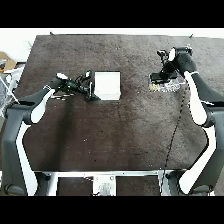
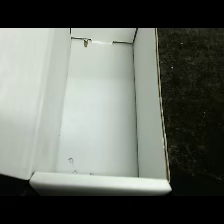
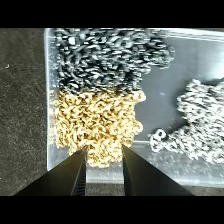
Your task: Fold the box and place the chain.
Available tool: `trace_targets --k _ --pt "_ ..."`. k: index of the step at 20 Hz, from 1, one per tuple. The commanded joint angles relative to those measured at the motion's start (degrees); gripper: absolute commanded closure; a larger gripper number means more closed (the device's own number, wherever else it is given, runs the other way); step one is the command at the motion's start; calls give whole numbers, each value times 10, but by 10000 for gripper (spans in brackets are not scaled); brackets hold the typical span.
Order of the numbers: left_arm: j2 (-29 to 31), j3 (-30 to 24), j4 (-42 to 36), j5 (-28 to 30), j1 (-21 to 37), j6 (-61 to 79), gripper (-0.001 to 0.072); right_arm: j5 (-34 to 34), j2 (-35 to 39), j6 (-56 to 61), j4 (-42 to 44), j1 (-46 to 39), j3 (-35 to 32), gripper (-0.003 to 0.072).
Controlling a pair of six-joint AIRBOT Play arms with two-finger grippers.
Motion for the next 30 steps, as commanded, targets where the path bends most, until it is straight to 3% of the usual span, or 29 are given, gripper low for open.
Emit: trace_targets --k 1,5,6,8,9,17,18,19,20,30 --pt "0 0 0 0 0 0 436 0 -10 -1 15 -1 0 423" --pt "0 0 0 0 0 0 436 0 -10 -1 29 -1 -1 433" --pt "0 0 0 0 0 0 436 -1 -10 -1 26 -2 -1 540" --pt "0 0 0 0 0 0 436 -1 -9 -1 18 -1 -1 578" --pt "0 0 0 0 0 0 436 1 -8 0 15 -1 -1 685" --pt "0 0 0 0 0 0 436 0 56 1 11 -1 0 685" --pt "0 0 0 0 0 0 436 1 65 6 12 -1 -1 642" --pt "0 0 0 0 0 0 436 4 68 12 12 -1 -1 501" --pt "0 0 0 0 0 0 436 4 66 12 8 -1 -2 480" --pt "0 0 0 0 0 0 436 3 -4 3 21 -3 -11 480"
